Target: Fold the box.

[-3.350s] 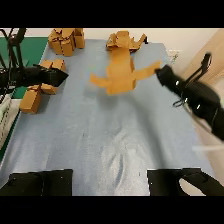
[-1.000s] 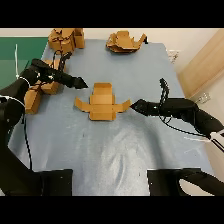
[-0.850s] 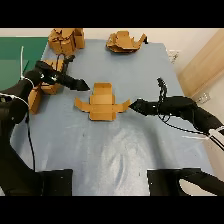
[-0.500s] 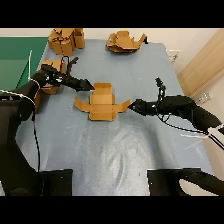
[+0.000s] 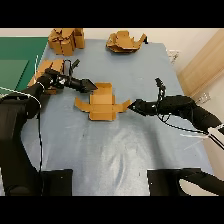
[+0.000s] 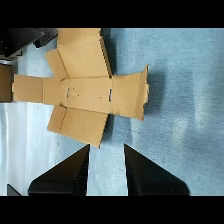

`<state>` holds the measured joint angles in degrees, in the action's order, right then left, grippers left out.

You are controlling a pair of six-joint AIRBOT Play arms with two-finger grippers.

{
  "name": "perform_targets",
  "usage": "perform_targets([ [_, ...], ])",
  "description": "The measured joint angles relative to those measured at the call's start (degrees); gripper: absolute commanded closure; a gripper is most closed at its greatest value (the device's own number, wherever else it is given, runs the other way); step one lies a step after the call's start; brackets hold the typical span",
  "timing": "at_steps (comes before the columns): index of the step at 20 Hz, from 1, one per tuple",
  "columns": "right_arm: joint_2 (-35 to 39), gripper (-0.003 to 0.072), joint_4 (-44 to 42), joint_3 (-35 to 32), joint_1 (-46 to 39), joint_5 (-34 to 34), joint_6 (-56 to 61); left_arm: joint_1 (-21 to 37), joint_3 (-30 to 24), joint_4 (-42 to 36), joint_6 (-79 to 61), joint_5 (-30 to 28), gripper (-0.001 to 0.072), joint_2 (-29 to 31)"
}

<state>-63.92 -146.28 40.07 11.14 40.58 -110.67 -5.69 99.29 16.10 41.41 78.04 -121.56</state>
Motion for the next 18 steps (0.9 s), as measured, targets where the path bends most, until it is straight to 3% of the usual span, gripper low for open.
perform_targets([
  [17,0.0,0.0339,0.46,0.0,0.0,-0.85,0.0,-1.57,1.27,-1.64,-0.44,-0.59,0.0279,-3.45],
  [18,0.0,0.0339,0.48,0.0,0.0,-0.87,0.0,-1.6,1.31,-2.1,-0.66,-0.59,0.0423,-3.61],
])
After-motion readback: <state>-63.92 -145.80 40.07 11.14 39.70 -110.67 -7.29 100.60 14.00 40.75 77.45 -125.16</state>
